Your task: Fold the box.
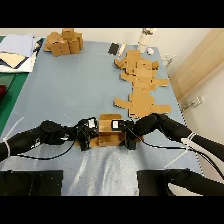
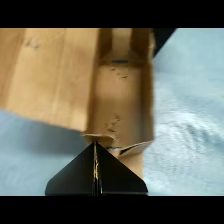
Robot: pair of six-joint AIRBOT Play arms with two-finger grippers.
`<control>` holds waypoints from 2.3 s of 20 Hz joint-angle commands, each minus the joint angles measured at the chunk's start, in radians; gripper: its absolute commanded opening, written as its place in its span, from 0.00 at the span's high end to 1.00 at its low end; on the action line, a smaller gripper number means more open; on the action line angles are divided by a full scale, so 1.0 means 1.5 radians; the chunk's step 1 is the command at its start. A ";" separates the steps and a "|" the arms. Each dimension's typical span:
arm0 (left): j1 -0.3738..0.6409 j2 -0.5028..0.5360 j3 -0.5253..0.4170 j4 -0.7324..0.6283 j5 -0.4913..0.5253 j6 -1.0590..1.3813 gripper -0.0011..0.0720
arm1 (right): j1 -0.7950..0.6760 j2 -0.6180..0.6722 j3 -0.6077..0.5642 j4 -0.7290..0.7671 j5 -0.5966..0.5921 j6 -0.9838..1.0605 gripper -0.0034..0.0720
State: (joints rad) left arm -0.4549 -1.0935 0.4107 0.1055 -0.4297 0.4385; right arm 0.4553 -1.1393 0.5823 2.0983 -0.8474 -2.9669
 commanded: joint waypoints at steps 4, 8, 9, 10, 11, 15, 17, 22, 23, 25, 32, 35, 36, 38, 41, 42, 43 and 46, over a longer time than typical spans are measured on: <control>0.062 0.192 0.000 0.365 -0.019 -0.684 0.97 | 0.000 0.000 0.000 0.000 0.001 0.000 0.29; 0.188 0.282 0.000 0.715 -0.222 -1.293 0.97 | 0.000 0.000 0.000 0.000 0.001 0.000 0.29; 0.215 0.280 -0.001 0.740 -0.258 -1.359 0.97 | 0.000 0.000 0.000 0.000 0.001 0.000 0.29; 0.234 0.273 -0.005 0.733 -0.287 -1.370 0.97 | 0.000 0.000 0.000 0.000 0.001 0.000 0.29; 0.238 0.261 -0.010 0.719 -0.305 -1.369 0.97 | 0.000 0.000 0.000 0.000 0.001 0.000 0.29; 0.194 0.195 -0.028 0.628 -0.286 -1.329 0.97 | 0.000 0.000 0.000 0.000 0.001 0.000 0.29; 0.154 0.164 -0.029 0.591 -0.251 -1.327 0.97 | 0.000 0.000 0.000 0.000 0.001 0.000 0.29; 0.041 0.146 -0.029 0.498 -0.132 -1.312 0.97 | 0.000 0.000 0.000 0.000 0.001 0.000 0.29; 0.027 0.146 -0.029 0.491 -0.124 -1.313 0.97 | 0.000 0.000 0.000 0.000 0.001 0.000 0.29; 0.009 0.143 -0.029 0.488 -0.114 -1.313 0.97 | 0.000 0.000 0.000 0.000 0.001 0.000 0.29; -0.030 0.119 -0.029 0.467 -0.053 -1.315 0.97 | 0.000 0.000 0.000 0.000 0.001 0.000 0.29; -0.052 0.121 -0.025 0.430 -0.044 -1.290 0.97 | 0.000 0.000 0.000 0.000 0.001 0.000 0.29; -0.055 0.121 -0.022 0.417 -0.045 -1.287 0.97 | 0.000 0.000 0.000 0.000 0.001 0.000 0.29; -0.054 0.121 -0.010 0.384 -0.046 -1.256 0.97 | 0.000 0.000 0.000 0.000 0.001 0.000 0.29; -0.054 0.121 0.021 0.383 -0.047 -1.239 0.97 | 0.000 0.000 0.000 0.000 0.001 0.000 0.29; -0.054 0.121 0.028 0.383 -0.048 -1.232 0.97 | 0.000 0.000 0.000 0.000 0.001 0.000 0.29; -0.054 0.120 0.031 0.383 -0.050 -1.228 0.97 | 0.000 0.000 0.000 0.000 0.001 0.000 0.29; -0.054 0.111 0.032 0.383 -0.050 -1.228 0.96 | 0.000 0.000 0.000 0.000 0.001 0.000 0.29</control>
State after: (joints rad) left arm -0.5354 -0.9184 0.4480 0.6872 -0.5041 -1.4185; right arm 0.4553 -1.1393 0.5823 2.0975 -0.8467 -2.9669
